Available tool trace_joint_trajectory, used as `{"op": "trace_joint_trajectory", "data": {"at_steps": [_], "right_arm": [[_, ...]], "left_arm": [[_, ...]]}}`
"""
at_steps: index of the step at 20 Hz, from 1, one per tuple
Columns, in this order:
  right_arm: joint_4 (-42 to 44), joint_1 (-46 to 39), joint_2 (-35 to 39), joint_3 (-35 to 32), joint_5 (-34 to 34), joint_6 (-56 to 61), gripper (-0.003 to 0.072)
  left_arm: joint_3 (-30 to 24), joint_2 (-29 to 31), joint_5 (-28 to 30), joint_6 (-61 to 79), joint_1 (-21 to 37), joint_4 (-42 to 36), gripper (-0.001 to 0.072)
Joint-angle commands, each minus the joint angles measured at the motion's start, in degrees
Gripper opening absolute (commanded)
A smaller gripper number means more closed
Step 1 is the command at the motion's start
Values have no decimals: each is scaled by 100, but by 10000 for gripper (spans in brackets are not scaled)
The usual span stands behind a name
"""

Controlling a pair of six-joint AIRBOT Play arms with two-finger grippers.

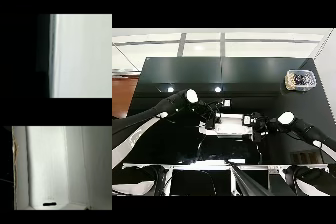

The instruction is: Fold the box and place the chain.

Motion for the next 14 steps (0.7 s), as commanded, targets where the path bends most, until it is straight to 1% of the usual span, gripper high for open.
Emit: {"op": "trace_joint_trajectory", "data": {"at_steps": [1,11,12,13,14], "right_arm": [[-7,-2,-140,0,59,-59,696],[20,2,-140,0,-9,-50,695],[17,2,-140,0,-13,-50,680],[20,2,-140,0,-17,-48,600],[17,2,-140,0,-20,-50,546]], "left_arm": [[4,4,-2,2,-4,-2,26],[4,4,-2,-2,-4,-2,25],[4,4,-2,-2,-4,0,26],[4,4,-2,-2,-4,0,25],[4,4,-2,-2,-4,0,26]]}}
